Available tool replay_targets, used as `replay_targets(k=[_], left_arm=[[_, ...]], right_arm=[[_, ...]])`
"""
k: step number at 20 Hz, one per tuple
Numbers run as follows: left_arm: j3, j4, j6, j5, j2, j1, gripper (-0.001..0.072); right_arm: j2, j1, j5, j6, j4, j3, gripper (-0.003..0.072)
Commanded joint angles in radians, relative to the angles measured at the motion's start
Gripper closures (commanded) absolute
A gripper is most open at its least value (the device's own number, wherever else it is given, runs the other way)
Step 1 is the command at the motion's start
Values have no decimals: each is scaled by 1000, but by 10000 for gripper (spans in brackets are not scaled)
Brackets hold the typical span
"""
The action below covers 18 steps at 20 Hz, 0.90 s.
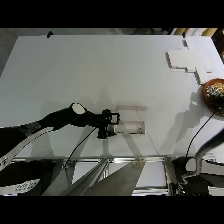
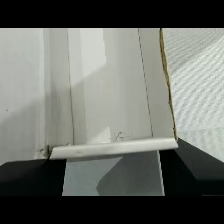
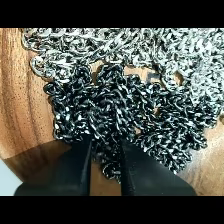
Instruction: Fold the box and place the chain.
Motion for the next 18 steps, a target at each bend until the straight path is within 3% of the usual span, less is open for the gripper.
replay_targets(k=[1,3,8,13,18], left_arm=[[0,0,0,0,1,0,396],[0,0,0,0,1,0,396],[0,0,0,0,1,0,396],[0,0,0,0,1,0,396],[0,0,0,0,1,0,396]], right_arm=[[-23,-1,10,0,-11,-1,628],[-18,0,13,1,-17,0,667],[85,0,23,2,1,0,668],[251,11,105,-4,208,0,667],[460,143,258,-106,422,-1,667]])
